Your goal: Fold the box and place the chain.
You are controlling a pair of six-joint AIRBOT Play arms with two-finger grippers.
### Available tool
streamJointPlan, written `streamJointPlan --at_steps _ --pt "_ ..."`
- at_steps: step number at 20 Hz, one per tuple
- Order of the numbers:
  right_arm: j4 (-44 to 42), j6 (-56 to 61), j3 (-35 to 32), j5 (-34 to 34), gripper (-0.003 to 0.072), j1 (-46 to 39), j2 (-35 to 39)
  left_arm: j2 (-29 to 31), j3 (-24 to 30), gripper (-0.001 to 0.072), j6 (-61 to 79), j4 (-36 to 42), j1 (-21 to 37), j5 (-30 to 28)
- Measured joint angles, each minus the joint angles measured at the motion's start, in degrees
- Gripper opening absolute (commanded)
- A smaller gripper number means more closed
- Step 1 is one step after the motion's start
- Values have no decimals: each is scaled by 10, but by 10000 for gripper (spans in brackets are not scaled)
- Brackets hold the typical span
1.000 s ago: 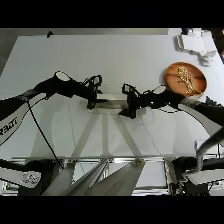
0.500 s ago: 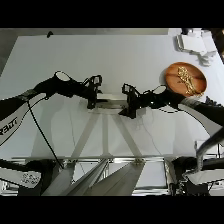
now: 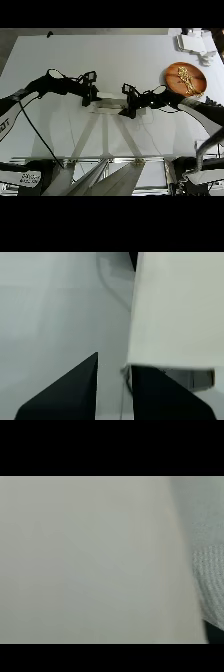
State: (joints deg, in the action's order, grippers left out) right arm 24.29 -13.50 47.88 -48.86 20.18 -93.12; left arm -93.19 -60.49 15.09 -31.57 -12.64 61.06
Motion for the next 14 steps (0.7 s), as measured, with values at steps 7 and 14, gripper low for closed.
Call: streamJointPlan --at_steps 7,14 --pt "0 0 0 0 402 0 0 92 2 9 -104 -143 58 89" --pt "0 0 0 0 402 0 0 108 61 12 -151 -61 13 107"
